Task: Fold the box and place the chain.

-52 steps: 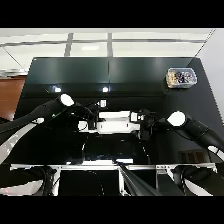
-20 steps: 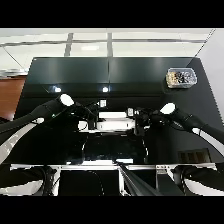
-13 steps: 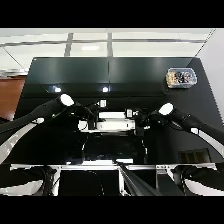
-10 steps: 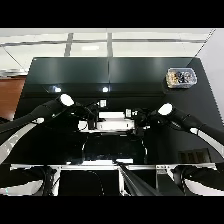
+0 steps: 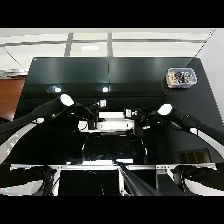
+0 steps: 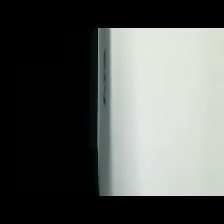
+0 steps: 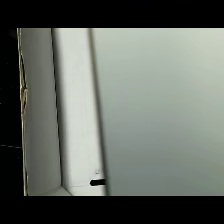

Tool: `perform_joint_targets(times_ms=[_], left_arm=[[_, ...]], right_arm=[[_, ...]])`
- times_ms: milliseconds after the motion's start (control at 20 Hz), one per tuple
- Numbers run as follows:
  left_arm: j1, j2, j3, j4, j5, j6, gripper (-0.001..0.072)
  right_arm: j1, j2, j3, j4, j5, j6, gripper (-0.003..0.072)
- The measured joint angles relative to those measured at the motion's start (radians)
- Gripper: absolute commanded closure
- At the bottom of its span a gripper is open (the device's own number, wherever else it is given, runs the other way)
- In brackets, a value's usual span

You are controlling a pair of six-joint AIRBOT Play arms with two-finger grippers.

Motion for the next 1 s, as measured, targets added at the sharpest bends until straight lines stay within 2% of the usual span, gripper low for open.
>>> perform_joint_targets(times_ms=[50,100,150,200,300,350,400,450,500,550,700,800,850,900,950,1000], left_arm=[[0.000,0.000,0.000,0.000,0.000,0.000,0.0684],[0.000,0.000,0.000,0.000,0.000,0.000,0.0684],[0.000,0.000,0.000,0.000,0.000,-0.001,0.0684],[0.000,0.000,0.000,0.000,0.000,0.000,0.0684],[0.000,0.000,0.000,0.000,0.000,0.000,0.0679],[0.000,0.000,0.000,0.000,-0.001,-0.001,0.0588],[0.000,0.002,0.000,0.000,0.000,-0.008,0.0425],[0.000,0.006,0.000,-0.002,0.000,-0.020,0.0225],[0.002,0.013,0.000,0.002,0.000,-0.039,0.0085],[0.006,0.026,0.001,0.005,0.000,-0.063,0.0009],[0.040,0.100,0.002,0.072,-0.014,-0.198,0.0002],[0.079,0.166,0.002,0.155,-0.059,-0.307,0.0006],[0.103,0.199,0.002,0.198,-0.097,-0.366,0.0050],[0.127,0.227,0.002,0.232,-0.141,-0.421,0.0261],[0.151,0.253,0.002,0.258,-0.196,-0.488,0.0637],[0.168,0.270,0.002,0.270,-0.242,-0.559,0.0686]], right_arm=[[0.000,0.000,0.000,0.000,0.000,0.000,-0.0016],[0.000,0.000,0.000,0.000,-0.001,0.000,0.0059],[0.000,0.000,0.000,-0.001,-0.002,0.000,0.0182],[0.001,0.000,0.000,-0.001,-0.003,0.001,0.0214],[0.005,0.000,0.000,-0.006,-0.003,0.004,0.0214],[0.006,0.000,0.000,-0.007,-0.003,0.004,0.0214],[0.008,0.000,0.000,-0.009,-0.004,0.004,0.0214],[0.009,-0.001,0.000,-0.010,-0.005,0.004,0.0214],[0.009,-0.001,0.000,-0.012,-0.006,0.004,0.0214],[0.009,-0.001,0.000,-0.013,-0.007,0.004,0.0214],[0.010,-0.001,0.000,-0.014,-0.009,0.008,0.0214],[0.010,-0.001,0.000,-0.015,-0.010,0.008,0.0214],[0.010,-0.001,0.000,-0.015,-0.010,0.008,0.0214],[0.010,-0.001,0.000,-0.015,-0.010,0.008,0.0215],[0.010,-0.001,0.000,-0.016,-0.010,0.008,0.0215],[0.010,-0.001,0.000,-0.016,-0.010,0.008,0.0215]])
